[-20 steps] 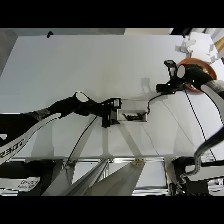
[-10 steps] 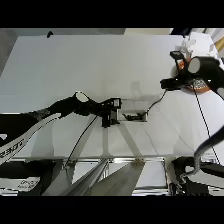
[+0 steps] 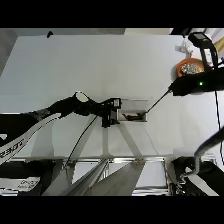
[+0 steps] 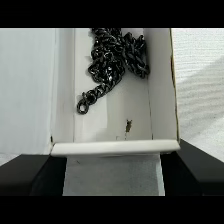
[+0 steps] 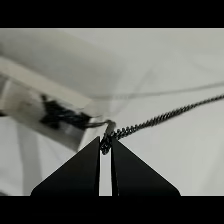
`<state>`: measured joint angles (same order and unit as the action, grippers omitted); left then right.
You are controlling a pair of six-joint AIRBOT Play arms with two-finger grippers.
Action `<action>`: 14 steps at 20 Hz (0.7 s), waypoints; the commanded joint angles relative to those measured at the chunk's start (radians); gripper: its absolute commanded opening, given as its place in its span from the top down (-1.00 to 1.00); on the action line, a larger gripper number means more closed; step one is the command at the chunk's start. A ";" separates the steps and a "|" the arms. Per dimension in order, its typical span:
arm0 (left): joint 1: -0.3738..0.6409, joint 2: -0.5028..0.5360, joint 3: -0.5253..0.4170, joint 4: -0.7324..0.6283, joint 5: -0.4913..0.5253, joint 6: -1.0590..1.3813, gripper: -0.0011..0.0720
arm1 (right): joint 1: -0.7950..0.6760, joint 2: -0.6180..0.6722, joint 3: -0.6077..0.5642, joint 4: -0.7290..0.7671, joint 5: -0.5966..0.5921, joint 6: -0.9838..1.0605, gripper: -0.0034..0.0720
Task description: Fold the box and place the chain.
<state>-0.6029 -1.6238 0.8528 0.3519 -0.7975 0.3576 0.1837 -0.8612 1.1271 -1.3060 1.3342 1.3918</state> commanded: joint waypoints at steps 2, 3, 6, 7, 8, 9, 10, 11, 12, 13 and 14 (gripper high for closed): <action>0.001 0.000 0.000 0.000 0.000 0.000 0.61 | 0.117 0.139 0.001 0.198 0.008 -0.002 0.87; 0.001 0.000 0.000 0.000 0.000 0.000 0.61 | 0.142 0.141 0.001 0.231 -0.015 -0.002 0.87; 0.001 0.000 0.000 0.000 0.000 0.000 0.61 | 0.223 0.128 0.001 0.241 -0.108 -0.002 0.87; 0.001 0.000 0.000 0.000 0.000 0.000 0.61 | 0.246 0.116 0.001 0.241 -0.132 -0.002 0.87; 0.001 0.000 0.000 0.000 0.000 0.000 0.61 | 0.264 0.101 0.001 0.238 -0.145 -0.002 0.87; 0.001 0.000 0.000 0.000 0.000 0.000 0.61 | 0.282 0.080 0.000 0.230 -0.152 -0.002 0.87; 0.001 0.000 0.000 0.000 0.000 0.000 0.61 | 0.295 0.057 0.000 0.218 -0.154 -0.002 0.87; 0.001 0.000 0.000 0.000 0.000 0.000 0.61 | 0.307 0.029 -0.004 0.195 -0.156 -0.002 0.87; 0.001 0.000 0.000 0.000 0.000 0.000 0.61 | 0.313 0.004 -0.013 0.175 -0.163 -0.002 0.87; 0.001 0.000 0.000 0.000 0.000 0.000 0.61 | 0.314 -0.023 -0.028 0.158 -0.170 -0.001 0.87; 0.001 0.000 0.000 0.000 0.000 0.000 0.61 | 0.314 -0.048 -0.043 0.145 -0.172 -0.001 0.87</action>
<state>-0.6029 -1.6238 0.8528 0.3519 -0.7975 0.3576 0.4763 -0.8494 1.1080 -1.1217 1.1870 1.3903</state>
